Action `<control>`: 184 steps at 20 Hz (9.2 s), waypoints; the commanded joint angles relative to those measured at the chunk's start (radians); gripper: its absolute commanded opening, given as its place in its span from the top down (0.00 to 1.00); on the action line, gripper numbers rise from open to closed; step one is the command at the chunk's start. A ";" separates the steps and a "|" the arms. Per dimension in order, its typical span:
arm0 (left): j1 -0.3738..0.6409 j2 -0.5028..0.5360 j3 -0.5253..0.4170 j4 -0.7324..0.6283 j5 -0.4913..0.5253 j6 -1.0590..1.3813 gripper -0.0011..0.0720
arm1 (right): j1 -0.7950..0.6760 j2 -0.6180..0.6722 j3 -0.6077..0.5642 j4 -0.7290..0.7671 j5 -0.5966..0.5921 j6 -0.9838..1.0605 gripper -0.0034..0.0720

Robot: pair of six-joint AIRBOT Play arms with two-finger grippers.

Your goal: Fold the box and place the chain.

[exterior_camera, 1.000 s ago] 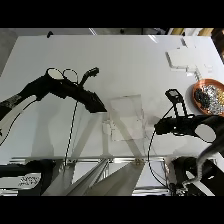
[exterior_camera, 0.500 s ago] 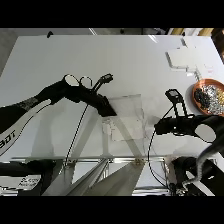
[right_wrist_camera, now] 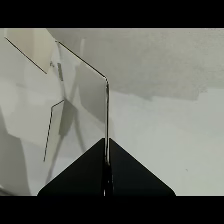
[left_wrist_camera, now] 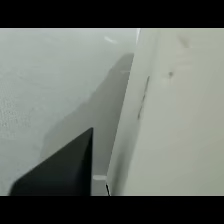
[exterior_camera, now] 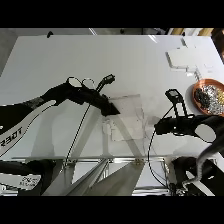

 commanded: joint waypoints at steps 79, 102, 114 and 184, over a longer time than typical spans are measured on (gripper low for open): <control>-0.227 0.131 -0.113 0.238 0.354 0.323 0.98 | 0.001 0.145 0.172 0.027 0.145 -0.368 0.53; -0.226 0.131 -0.113 0.238 0.355 0.323 0.97 | 0.001 0.145 0.172 0.055 0.144 -0.368 0.67; -0.226 0.131 -0.113 0.238 0.355 0.323 0.97 | 0.001 0.000 -0.033 0.295 0.050 -1.013 0.93; -0.226 0.131 -0.113 0.238 0.355 0.323 0.97 | -0.286 -0.457 -0.146 0.873 -0.208 -2.140 0.10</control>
